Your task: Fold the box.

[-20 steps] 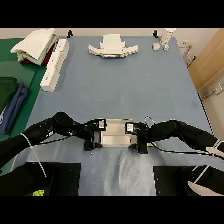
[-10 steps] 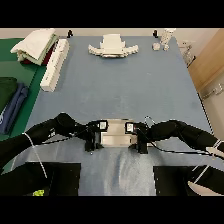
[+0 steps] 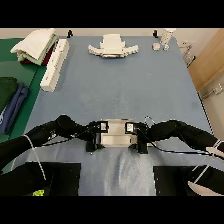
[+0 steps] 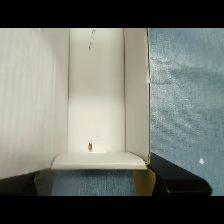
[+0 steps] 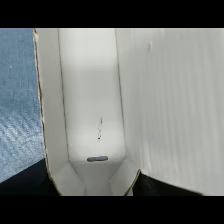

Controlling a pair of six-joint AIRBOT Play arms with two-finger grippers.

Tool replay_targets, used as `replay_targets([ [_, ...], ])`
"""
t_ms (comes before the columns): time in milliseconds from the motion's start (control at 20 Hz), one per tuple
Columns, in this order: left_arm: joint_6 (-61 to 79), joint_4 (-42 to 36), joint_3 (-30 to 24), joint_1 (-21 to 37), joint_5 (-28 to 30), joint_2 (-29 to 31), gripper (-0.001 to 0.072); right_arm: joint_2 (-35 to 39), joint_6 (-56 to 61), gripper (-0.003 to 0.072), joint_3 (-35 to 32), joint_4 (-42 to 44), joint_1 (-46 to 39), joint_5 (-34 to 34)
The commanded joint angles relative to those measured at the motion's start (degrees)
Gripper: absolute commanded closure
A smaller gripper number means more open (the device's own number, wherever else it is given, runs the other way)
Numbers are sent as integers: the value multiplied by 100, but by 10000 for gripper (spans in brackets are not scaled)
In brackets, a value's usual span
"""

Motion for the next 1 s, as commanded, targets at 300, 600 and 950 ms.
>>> replay_targets([
  [300, -2, 37, -44, -13, 22, -7, 293, 0, 0, 172, 2, 0, 4, 0],
  [600, 127, 35, -42, -13, -236, 4, 38, 0, 0, 172, 2, 0, 4, 0],
  [950, 254, 31, -28, -11, -214, 13, 38, 0, 2, 172, 2, 0, 4, 0],
])
